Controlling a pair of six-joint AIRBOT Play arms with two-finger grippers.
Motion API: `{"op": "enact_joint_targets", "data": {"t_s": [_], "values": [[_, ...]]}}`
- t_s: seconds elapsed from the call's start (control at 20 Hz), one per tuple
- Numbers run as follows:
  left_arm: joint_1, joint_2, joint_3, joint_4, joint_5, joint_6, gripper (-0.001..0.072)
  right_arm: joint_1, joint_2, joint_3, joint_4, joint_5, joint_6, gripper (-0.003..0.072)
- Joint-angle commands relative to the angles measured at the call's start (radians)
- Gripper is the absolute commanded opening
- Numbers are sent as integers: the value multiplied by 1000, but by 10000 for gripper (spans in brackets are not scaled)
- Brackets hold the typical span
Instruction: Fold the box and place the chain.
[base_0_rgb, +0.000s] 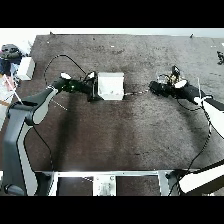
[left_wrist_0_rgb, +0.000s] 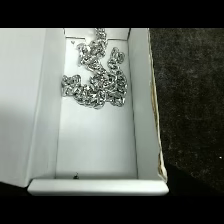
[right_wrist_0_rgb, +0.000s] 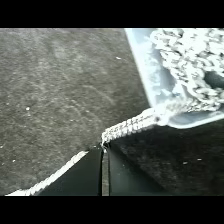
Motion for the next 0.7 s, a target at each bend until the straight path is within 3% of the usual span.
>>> {"op": "enact_joint_targets", "data": {"t_s": [0.0,0.4,0.65], "values": [[0,0,1,0,0,0,408,7,29,0,19,-12,-11,9],[0,0,1,0,0,0,408,114,322,0,20,74,-52,8],[0,0,1,0,0,0,408,327,501,18,19,-82,-60,9]]}}
